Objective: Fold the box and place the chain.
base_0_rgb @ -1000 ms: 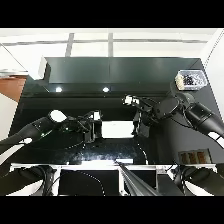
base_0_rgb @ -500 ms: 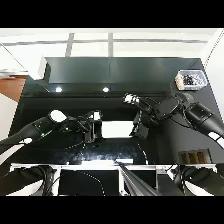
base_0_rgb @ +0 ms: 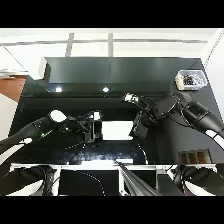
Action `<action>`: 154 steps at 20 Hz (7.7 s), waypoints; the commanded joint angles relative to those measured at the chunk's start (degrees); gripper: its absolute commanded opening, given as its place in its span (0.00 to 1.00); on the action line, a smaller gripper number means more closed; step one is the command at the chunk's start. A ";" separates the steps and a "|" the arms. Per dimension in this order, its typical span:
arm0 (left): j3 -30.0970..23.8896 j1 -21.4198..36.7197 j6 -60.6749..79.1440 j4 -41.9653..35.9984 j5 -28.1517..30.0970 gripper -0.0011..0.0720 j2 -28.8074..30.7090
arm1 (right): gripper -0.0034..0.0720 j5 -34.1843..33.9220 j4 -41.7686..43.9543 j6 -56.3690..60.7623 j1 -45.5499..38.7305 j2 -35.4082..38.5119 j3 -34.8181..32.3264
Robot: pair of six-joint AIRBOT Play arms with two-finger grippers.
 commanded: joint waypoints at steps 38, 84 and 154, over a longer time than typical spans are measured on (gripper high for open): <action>0.04 -0.04 0.00 0.00 0.02 0.40 0.00 | 0.97 -9.11 0.15 3.04 -1.53 -1.88 6.29; 0.04 -0.04 0.00 -0.02 0.04 0.40 0.00 | 0.98 -6.29 -10.19 -2.97 -0.70 0.00 6.88; 0.04 -0.04 -0.02 0.00 0.07 0.38 0.00 | 0.97 6.10 0.79 -0.66 -3.08 -0.87 -1.99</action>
